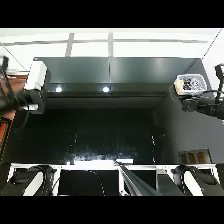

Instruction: Fold the box and place the chain.

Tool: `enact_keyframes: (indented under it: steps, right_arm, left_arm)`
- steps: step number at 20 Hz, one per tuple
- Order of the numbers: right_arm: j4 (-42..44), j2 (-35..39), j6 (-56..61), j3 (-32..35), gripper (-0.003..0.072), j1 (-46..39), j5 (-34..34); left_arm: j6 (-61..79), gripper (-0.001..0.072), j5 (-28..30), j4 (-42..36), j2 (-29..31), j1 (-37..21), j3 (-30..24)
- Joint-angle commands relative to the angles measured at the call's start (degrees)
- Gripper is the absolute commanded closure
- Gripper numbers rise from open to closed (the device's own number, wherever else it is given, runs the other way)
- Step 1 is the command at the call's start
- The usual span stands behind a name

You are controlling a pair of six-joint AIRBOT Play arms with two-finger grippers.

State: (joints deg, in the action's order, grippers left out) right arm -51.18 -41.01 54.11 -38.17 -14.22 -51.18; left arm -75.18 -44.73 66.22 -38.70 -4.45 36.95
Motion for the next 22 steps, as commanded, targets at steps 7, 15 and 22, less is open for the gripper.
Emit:
enact_keyframes:
  steps: [7, 15, 22]
  right_arm:
    - [-1.33, 0.02, -1.20, 3.74, 0.0669, 0.04, 6.19]
    - [-1.33, 0.02, -1.20, 3.74, 0.0669, 0.04, 6.21]
    - [-1.33, 0.02, -1.20, 3.74, 0.0670, 0.04, 6.21]
  left_arm:
    - [-0.04, 0.0683, 13.27, -1.64, 14.71, 3.39, -14.43]
    - [-0.04, 0.0683, 13.27, -1.77, 14.71, 3.39, -14.43]
    - [-0.07, 0.0683, 13.27, -1.79, 14.71, 3.39, -14.43]
